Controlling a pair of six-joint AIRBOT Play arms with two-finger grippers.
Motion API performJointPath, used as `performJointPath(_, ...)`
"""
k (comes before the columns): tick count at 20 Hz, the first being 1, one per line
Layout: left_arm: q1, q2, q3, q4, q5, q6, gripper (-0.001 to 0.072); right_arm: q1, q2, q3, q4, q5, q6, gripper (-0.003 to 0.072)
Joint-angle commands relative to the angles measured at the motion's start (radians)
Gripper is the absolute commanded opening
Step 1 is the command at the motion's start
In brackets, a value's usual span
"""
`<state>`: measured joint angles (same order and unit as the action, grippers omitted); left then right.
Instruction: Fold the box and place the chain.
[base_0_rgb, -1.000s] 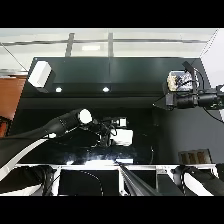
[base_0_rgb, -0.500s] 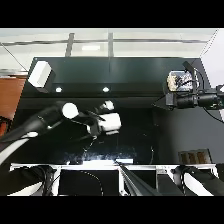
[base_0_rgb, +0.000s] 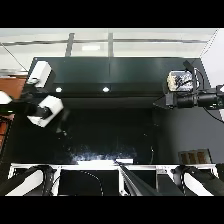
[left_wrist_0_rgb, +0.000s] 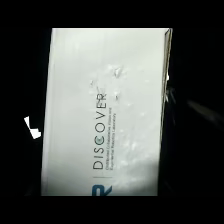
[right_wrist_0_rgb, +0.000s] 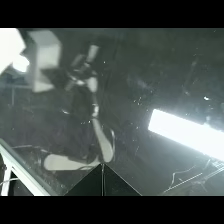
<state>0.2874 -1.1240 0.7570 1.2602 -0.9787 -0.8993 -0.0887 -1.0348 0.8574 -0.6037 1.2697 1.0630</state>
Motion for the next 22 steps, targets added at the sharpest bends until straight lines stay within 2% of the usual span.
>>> performJointPath(1,0.222,-0.052,0.050,-0.074,0.150,-0.031,0.0408,0.000,0.000,0.001,0.000,-0.021,-0.001,0.0017)
performJointPath(4,0.225,-0.186,0.190,-0.013,0.185,-0.005,0.0406,0.000,0.000,0.000,0.000,-0.016,-0.001,0.0017)
performJointPath(9,0.222,-0.412,0.427,-0.053,0.163,-0.005,0.0405,0.000,0.000,0.000,0.000,-0.026,0.010,0.0017)
performJointPath(11,0.211,-0.466,0.468,-0.068,0.154,-0.005,0.0405,0.000,0.000,0.000,0.000,-0.036,0.016,0.0016)
performJointPath(15,0.177,-0.534,0.472,-0.076,0.188,0.035,0.0407,0.000,0.000,0.001,0.000,-0.058,0.037,0.0017)
performJointPath(16,0.169,-0.540,0.472,-0.075,0.199,0.035,0.0460,0.000,0.000,0.000,0.000,-0.062,0.042,0.0016)
performJointPath(17,0.160,-0.540,0.472,-0.069,0.218,0.035,0.0720,0.000,0.000,0.000,0.000,-0.064,0.048,0.0016)
performJointPath(19,0.153,-0.521,0.481,-0.043,0.215,0.028,0.0711,0.000,0.000,0.001,0.001,-0.063,0.061,0.0016)
performJointPath(22,0.154,-0.456,0.508,-0.008,0.098,-0.013,0.0711,0.000,0.000,0.000,0.000,-0.010,0.066,0.0017)
